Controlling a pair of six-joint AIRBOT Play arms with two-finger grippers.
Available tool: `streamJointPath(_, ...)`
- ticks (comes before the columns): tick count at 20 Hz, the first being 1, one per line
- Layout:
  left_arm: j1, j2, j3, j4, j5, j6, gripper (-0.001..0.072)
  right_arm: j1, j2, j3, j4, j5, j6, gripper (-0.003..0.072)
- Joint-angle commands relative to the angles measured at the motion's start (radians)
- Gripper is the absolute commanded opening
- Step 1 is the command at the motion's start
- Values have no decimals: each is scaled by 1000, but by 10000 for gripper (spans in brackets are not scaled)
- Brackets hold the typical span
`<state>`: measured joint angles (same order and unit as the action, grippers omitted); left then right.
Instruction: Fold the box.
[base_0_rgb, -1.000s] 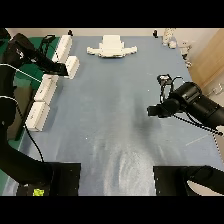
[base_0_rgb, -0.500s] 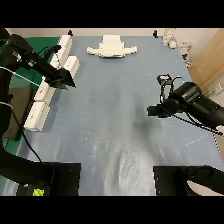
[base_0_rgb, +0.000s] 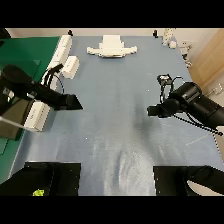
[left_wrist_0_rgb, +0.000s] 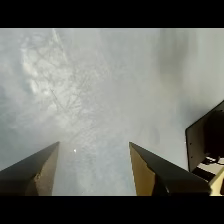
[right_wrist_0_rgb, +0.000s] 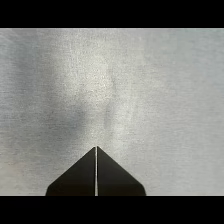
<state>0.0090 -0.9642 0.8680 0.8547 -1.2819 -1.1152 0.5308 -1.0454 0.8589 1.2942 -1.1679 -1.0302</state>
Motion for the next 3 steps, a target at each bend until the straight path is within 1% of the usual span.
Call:
streamJointPath(1, -34, 147, -180, -2, 113, -3, 689, 0, 0, 1, 0, 0, 0, 17)
streamJointPath(3, -34, 153, -191, -2, 81, -3, 689, 0, 0, 1, 0, 0, 0, 17)
